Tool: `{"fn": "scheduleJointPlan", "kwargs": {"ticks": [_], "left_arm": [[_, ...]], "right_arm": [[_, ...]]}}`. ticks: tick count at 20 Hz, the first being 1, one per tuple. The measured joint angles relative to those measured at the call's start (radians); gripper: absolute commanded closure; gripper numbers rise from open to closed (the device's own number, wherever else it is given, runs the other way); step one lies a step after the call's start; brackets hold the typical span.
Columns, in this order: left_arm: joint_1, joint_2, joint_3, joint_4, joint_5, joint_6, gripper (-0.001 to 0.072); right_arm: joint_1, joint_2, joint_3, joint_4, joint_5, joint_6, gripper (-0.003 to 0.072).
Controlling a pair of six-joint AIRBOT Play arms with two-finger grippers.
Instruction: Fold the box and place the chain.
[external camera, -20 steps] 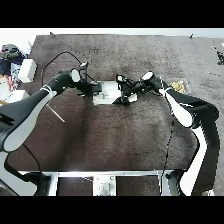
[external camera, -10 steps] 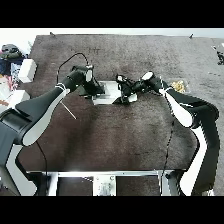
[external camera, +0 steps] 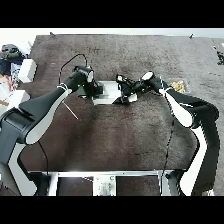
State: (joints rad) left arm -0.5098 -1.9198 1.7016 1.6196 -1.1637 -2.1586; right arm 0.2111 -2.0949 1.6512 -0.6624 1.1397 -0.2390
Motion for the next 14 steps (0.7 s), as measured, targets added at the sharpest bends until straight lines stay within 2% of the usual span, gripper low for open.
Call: {"fn": "scheduleJointPlan", "kwargs": {"ticks": [2,3,4,7,9,14], "left_arm": [[-0.005,-0.005,0.006,0.01,-0.01,0.002,0.0576],[-0.005,-0.007,0.01,0.011,-0.012,0.004,0.0664],[-0.005,-0.008,0.014,0.013,-0.012,0.008,0.0698],[-0.006,-0.014,0.027,0.017,-0.017,0.045,0.0689],[-0.006,-0.015,0.035,0.026,-0.026,0.064,0.0167],[-0.007,-0.016,0.056,0.018,-0.033,0.137,0.0159]], "right_arm": [[0.0,0.0,0.0,0.0,0.0,0.0,0.0228],[0.0,0.0,0.0,0.0,0.0,0.0,0.0228],[0.0,0.0,0.0,0.0,0.0,0.0,0.0228],[0.0,0.0,0.0,0.0,0.0,0.001,0.0228],[0.0,0.0,0.0,0.0,0.0,0.0,0.0228],[0.0,0.0,0.0,0.0,0.0,0.0,0.0228]]}}
